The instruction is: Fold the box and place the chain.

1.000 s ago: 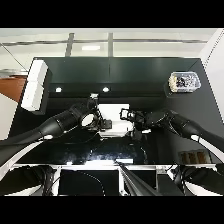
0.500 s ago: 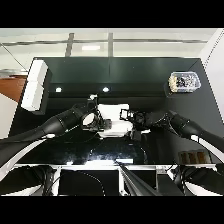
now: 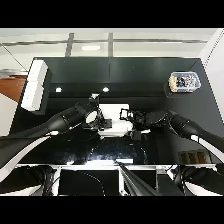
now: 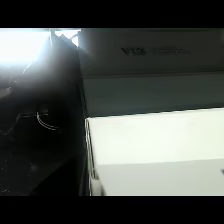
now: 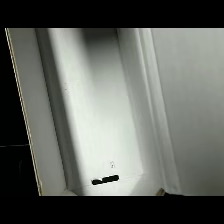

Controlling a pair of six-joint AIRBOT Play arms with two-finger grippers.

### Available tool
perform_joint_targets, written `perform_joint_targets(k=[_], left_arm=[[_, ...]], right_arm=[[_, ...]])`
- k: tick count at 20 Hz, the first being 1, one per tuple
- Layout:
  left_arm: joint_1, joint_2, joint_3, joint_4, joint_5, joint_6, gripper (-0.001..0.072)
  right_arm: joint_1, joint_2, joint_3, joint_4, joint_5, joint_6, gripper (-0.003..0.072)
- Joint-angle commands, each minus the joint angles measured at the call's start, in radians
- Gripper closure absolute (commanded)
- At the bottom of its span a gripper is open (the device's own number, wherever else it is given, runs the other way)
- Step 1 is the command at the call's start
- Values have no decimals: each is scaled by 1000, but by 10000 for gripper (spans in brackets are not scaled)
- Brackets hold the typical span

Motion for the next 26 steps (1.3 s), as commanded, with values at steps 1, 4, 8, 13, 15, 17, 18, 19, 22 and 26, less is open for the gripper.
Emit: perform_joint_targets(k=[1, 4, 8, 13, 15, 17, 18, 19, 22, 26], left_arm=[[-2, -11, 8, 1, -32, 2, 537], [-1, -13, 8, 1, -31, 2, 537], [-3, -23, 8, -11, -34, 2, 585], [-6, -23, 8, -10, -34, 2, 664], [-9, -23, 8, -10, -34, 2, 672], [-12, -23, 8, -11, -34, 2, 621], [-11, -23, 10, -11, -43, 2, 462], [-11, -23, 15, -5, -65, 2, 321], [-3, -22, 32, 8, -117, 2, 265], [-3, -23, 33, 7, -106, 2, 273]], right_arm=[[1, 0, 0, 1, 0, 0, 336], [1, 0, 0, 1, 0, 0, 335], [1, 0, 0, 1, 0, 0, 335], [1, 0, 0, 1, 0, 0, 335], [1, 0, 0, 1, 0, 0, 335], [1, 0, 0, 1, 0, 0, 335], [1, 0, 0, 1, 0, 0, 335], [1, 0, 0, 1, 0, 0, 335], [1, 0, 0, 1, -1, 0, 335], [1, 0, 0, 1, -1, 3, 335]])
